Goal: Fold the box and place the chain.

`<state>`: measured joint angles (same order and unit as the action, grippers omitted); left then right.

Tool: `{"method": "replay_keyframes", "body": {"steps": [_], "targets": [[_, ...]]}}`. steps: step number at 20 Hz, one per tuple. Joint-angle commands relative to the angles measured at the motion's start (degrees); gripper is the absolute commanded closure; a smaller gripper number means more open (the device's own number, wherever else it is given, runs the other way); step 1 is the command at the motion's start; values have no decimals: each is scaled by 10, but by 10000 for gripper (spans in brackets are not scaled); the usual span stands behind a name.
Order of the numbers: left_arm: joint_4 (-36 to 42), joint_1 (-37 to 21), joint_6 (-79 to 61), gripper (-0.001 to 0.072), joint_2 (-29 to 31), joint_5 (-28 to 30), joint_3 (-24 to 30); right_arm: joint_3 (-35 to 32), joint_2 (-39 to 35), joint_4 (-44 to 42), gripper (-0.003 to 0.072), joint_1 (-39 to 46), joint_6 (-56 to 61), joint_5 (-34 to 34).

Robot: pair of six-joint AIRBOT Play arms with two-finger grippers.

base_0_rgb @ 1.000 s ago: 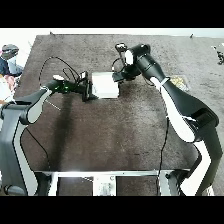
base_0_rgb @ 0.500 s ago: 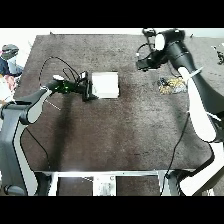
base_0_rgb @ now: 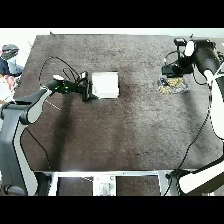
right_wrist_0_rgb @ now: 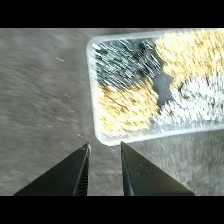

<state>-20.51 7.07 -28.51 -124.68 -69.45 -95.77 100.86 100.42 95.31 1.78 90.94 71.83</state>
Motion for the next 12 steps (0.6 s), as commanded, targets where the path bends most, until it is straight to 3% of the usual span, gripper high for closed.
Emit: {"method": "replay_keyframes", "body": {"steps": [1,6,12], "targets": [[0,0,0,434,0,0,0,-54,-2,-27,462,39,-16,-38],[0,0,0,434,0,0,0,-71,26,-89,462,52,-50,-86],[0,0,0,434,0,0,0,-71,60,-92,462,52,-50,-103]]}}
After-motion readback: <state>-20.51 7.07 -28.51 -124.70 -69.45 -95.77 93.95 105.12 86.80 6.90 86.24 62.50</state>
